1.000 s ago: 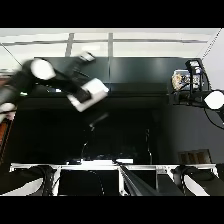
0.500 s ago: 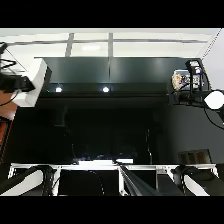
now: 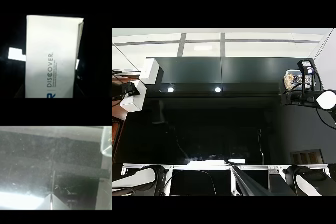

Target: Fold the box and place the chain.

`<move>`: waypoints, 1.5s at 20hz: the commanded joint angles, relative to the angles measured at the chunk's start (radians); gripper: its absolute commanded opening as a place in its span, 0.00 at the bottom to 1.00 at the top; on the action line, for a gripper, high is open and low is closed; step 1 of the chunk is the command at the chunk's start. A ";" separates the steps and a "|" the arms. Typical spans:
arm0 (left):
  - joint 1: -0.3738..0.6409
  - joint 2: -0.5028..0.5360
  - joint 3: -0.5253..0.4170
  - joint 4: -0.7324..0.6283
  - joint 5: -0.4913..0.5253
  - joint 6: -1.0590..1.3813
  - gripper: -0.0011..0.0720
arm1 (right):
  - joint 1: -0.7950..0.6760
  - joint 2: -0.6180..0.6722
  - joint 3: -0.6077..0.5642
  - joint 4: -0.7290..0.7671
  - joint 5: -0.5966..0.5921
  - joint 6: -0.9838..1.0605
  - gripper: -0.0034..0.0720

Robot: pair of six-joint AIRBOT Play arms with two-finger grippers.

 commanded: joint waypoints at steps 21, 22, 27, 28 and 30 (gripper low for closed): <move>-0.032 -0.202 0.000 -0.054 0.295 0.058 0.05 | 0.000 0.000 0.000 0.000 0.000 0.000 0.06; -0.032 -0.206 0.000 -0.055 0.300 0.058 0.07 | 0.000 0.000 0.000 0.000 0.000 0.000 0.06; -0.032 -0.190 0.119 -0.052 0.126 0.072 0.99 | 0.000 0.000 0.000 0.000 0.000 0.000 0.06; -0.032 -0.182 0.157 -0.052 0.071 0.071 0.99 | 0.000 0.000 0.000 0.000 0.000 0.000 0.06; -0.032 -0.149 0.222 -0.052 -0.032 0.006 0.99 | 0.000 0.000 0.000 0.000 0.000 0.000 0.06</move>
